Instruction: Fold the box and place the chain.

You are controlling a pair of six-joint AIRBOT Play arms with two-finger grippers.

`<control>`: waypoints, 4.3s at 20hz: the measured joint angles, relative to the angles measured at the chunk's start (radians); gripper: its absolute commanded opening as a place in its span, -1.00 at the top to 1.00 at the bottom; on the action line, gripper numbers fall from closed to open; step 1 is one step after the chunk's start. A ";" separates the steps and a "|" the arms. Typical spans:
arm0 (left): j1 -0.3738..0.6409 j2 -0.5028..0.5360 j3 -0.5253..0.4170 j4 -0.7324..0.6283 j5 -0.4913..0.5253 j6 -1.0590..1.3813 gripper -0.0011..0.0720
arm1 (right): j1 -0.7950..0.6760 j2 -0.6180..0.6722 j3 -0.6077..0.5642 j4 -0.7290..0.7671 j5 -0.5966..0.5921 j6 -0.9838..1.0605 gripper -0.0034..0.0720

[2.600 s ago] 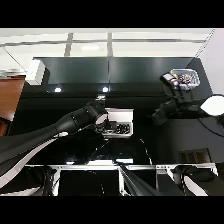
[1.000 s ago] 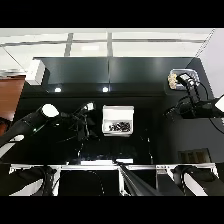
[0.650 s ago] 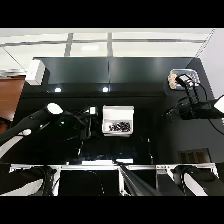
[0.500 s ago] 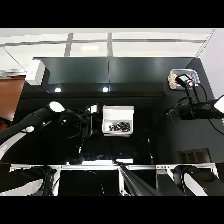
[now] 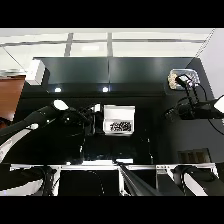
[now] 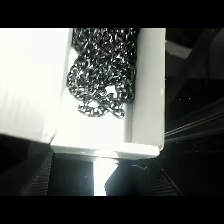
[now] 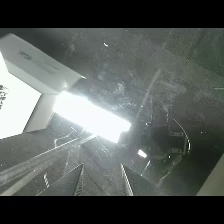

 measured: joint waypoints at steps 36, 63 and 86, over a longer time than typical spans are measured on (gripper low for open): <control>-0.019 -0.002 0.001 -0.005 0.010 0.003 0.02 | 0.373 -0.416 0.186 0.262 -0.057 -0.652 -0.82; -0.019 -0.002 0.001 -0.005 0.011 0.003 0.02 | 0.399 -0.415 0.180 0.253 -0.020 -0.665 0.28; -0.018 -0.002 0.001 -0.005 0.010 0.003 0.02 | 0.420 -0.415 0.159 0.239 -0.050 -0.634 0.10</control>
